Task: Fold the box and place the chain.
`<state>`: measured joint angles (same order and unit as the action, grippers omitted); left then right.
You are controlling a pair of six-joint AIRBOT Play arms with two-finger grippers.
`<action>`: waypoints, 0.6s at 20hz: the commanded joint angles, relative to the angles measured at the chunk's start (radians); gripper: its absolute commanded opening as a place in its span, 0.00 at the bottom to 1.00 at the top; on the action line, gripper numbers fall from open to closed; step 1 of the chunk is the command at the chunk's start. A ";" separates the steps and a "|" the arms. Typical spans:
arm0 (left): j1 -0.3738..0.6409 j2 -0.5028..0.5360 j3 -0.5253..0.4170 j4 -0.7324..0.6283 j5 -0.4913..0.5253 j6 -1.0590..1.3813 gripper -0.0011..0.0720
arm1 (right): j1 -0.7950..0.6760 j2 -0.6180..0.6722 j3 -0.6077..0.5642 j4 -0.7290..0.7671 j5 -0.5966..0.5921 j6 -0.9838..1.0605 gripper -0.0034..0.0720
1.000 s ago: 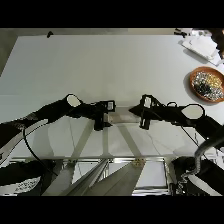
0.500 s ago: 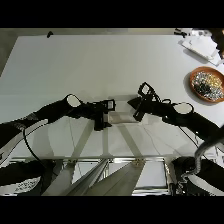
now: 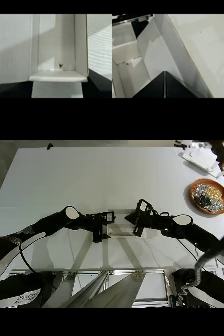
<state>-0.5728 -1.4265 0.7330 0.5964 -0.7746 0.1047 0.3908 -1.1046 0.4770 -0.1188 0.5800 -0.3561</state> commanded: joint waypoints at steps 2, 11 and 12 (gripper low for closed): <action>0.000 0.002 0.001 0.001 0.000 -0.001 0.63 | 0.001 -0.001 0.001 0.120 -0.044 -0.011 0.06; -0.002 -0.018 0.001 0.000 -0.007 -0.001 0.63 | 0.001 -0.068 0.001 0.141 -0.156 0.106 0.06; -0.002 -0.018 0.001 0.000 -0.007 -0.001 0.63 | 0.001 -0.080 0.001 0.140 -0.153 0.121 0.06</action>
